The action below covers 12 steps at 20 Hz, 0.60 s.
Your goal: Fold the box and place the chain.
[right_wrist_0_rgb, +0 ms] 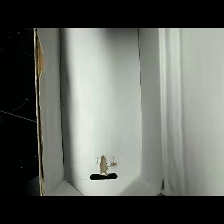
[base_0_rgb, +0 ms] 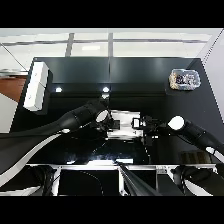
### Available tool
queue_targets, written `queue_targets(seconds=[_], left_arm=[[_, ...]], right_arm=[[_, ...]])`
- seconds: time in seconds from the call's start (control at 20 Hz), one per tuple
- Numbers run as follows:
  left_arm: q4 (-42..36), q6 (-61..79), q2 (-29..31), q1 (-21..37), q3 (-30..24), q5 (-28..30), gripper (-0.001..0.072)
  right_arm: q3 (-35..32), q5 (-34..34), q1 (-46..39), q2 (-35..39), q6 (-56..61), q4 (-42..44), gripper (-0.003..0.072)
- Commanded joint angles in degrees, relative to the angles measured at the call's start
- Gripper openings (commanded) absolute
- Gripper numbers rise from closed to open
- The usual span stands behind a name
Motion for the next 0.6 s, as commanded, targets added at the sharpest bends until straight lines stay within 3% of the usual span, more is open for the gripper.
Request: queue_targets(seconds=[0.0, 0.55], left_arm=[[1.75, -0.13, -2.01, -1.22, 2.14, -3.67, 0.0285], [3.76, -0.28, -3.5, -2.75, 3.96, -5.33, 0.0268]], right_arm=[[0.04, 0.04, 0.04, 0.0, 0.0, 0.07, 0.0536], [0.04, 0.04, 0.04, 0.0, 0.02, 0.09, 0.0536]])
